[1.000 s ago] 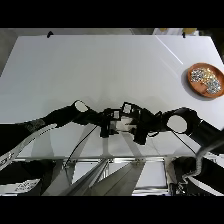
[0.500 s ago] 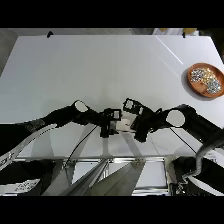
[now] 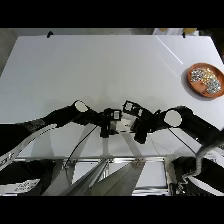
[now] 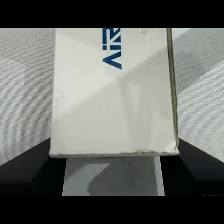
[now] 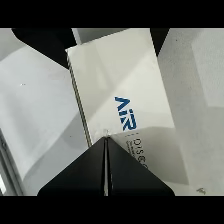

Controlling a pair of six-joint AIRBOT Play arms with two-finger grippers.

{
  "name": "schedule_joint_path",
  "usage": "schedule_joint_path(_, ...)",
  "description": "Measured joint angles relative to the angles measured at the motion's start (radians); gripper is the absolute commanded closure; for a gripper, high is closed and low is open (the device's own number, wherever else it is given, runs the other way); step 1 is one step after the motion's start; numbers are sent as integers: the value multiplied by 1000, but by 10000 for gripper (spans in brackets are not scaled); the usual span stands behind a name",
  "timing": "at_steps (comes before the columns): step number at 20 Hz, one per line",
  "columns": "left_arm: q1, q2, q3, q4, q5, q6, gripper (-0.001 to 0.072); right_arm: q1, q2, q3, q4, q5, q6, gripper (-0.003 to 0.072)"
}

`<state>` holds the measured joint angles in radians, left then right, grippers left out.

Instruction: Fold the box and place the chain.

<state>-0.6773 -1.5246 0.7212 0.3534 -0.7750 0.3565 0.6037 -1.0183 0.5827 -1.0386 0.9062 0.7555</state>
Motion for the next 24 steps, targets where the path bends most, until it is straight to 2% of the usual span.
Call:
schedule_joint_path(6, 0, 0, 0, 0, 0, 0, 456, 0, -10, -4, -5, -3, 6, 662)
schedule_joint_path(8, 0, 0, 0, -2, -1, -4, 456, 0, -4, 16, -26, 12, 66, 663)
schedule_joint_path(13, 0, 0, 0, -4, -1, -4, 456, -31, 54, 151, -256, 160, 359, 663)
schedule_joint_path(18, 0, 0, 0, -2, -1, -1, 456, -251, 58, 177, -492, 296, 610, 663)
schedule_joint_path(24, 0, 0, 0, -2, 0, -1, 456, -537, 24, 134, -567, 397, 718, 662)
